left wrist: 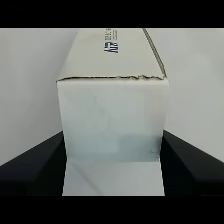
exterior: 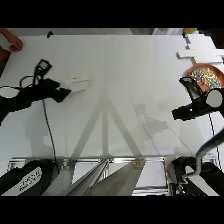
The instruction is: Fold the box and place the chain.
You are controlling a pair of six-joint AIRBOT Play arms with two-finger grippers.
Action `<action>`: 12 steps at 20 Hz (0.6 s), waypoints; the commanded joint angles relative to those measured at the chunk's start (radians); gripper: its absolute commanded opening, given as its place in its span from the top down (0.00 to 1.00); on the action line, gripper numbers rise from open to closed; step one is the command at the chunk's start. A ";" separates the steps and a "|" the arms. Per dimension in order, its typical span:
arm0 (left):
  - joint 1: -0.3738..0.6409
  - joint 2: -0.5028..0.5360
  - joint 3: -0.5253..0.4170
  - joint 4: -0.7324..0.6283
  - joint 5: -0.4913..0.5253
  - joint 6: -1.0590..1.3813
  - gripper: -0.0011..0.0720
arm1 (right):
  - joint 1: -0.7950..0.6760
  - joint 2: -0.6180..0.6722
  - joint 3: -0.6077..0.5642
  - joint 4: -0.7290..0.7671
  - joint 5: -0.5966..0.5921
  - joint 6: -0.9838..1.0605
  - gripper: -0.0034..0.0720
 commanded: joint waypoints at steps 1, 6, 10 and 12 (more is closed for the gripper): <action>0.201 0.005 0.000 0.099 -0.005 -0.138 0.52 | -0.001 0.001 0.000 0.002 0.000 0.000 0.92; 0.277 -0.008 -0.060 0.446 -0.068 -0.444 0.51 | -0.001 0.001 0.000 0.003 0.000 0.000 0.92; 0.277 -0.008 -0.088 0.478 -0.194 -0.482 0.50 | -0.001 0.001 0.000 0.005 0.000 0.000 0.92; 0.277 -0.008 -0.088 0.478 -0.246 -0.494 0.26 | -0.001 0.001 0.000 0.005 0.000 0.000 0.92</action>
